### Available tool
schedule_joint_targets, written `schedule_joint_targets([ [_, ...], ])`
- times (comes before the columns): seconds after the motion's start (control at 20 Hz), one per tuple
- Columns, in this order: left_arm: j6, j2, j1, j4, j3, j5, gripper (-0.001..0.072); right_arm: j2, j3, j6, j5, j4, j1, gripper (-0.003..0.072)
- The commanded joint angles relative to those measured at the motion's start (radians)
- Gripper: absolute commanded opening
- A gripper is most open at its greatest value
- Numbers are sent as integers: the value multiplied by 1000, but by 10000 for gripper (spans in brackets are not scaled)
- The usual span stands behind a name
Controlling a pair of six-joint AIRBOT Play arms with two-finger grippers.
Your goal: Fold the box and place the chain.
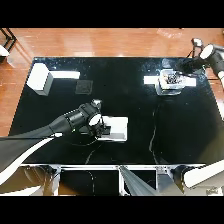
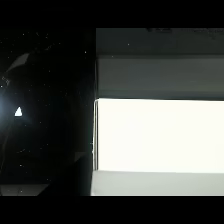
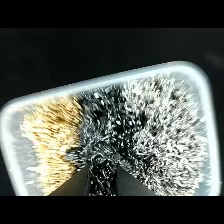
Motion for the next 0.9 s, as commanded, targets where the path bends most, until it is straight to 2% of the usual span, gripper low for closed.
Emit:
schedule_joint_targets([
  [0.0,0,-1,-1,0,0,-1,25,78,3,-19,5,32,0,21],
  [0.3,0,-1,-1,-3,0,-2,25,269,3,-47,47,45,0,21],
  [0.45,0,-1,-1,-3,0,-2,25,398,3,-90,60,107,0,21],
  [0.85,1,-1,-1,-4,0,-5,25,742,-10,-179,204,151,55,20],
])
